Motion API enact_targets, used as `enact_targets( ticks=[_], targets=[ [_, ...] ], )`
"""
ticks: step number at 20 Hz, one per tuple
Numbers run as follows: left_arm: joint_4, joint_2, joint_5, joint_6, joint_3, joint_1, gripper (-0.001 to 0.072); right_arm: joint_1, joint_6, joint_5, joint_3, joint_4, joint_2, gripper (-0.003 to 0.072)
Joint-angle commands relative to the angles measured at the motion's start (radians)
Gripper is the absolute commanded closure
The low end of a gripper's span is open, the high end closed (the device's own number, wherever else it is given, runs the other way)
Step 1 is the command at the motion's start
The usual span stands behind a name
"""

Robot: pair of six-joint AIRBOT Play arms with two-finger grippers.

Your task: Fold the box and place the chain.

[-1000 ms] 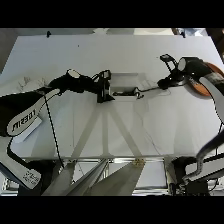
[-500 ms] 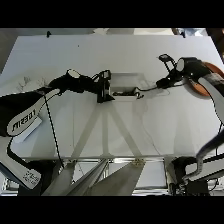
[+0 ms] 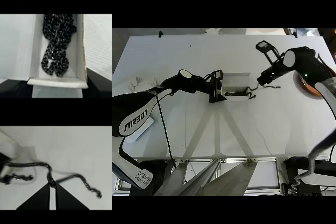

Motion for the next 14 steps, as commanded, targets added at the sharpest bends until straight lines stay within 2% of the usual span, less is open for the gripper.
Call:
enact_targets(
  ticks=[1,7,10,14],
  targets=[
    [0.0,0.0,0.0,0.0,0.0,0.001,0.0429,0.139,-0.007,-0.016,0.015,0.065,0.037,0.0677],
    [0.0,0.0,0.0,0.0,0.0,0.001,0.0429,0.328,-0.008,-0.17,0.016,0.105,0.035,0.0677],
    [0.0,0.0,0.0,0.0,0.0,0.001,0.0429,0.361,-0.007,-0.249,0.016,0.105,0.02,0.0677],
    [0.0,0.0,0.0,0.0,0.0,0.001,0.0429,0.355,0.004,-0.249,0.016,0.076,-0.064,0.0677]
  ],
)
